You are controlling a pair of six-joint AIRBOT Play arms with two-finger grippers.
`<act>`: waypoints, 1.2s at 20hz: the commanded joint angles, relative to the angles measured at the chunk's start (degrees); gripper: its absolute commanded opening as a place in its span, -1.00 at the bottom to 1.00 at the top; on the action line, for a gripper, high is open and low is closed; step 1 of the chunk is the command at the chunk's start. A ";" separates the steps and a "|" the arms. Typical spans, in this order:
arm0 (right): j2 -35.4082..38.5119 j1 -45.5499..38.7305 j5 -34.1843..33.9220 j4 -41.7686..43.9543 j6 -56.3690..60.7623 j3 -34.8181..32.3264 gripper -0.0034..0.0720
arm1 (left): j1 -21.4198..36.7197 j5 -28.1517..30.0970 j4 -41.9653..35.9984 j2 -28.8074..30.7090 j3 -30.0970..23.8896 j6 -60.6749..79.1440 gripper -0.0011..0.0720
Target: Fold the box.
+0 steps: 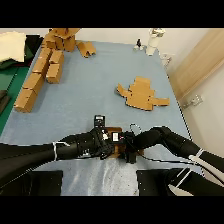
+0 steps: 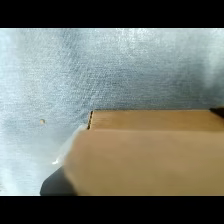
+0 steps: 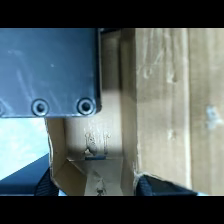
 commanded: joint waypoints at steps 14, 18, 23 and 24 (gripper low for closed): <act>0.02 -0.02 0.02 0.02 0.02 0.07 0.41 | 0.02 -2.78 0.00 5.25 0.87 0.79 0.21; 0.02 -0.02 0.02 0.02 0.02 0.07 0.41 | -0.02 -4.37 -0.50 7.74 0.87 0.79 0.21; 0.02 -0.02 0.02 0.02 0.02 0.07 0.41 | 0.00 -9.07 1.03 12.31 0.85 0.79 0.21; 0.02 -0.02 0.02 0.02 0.02 0.07 0.41 | 0.02 -8.79 1.88 12.41 0.83 1.03 0.21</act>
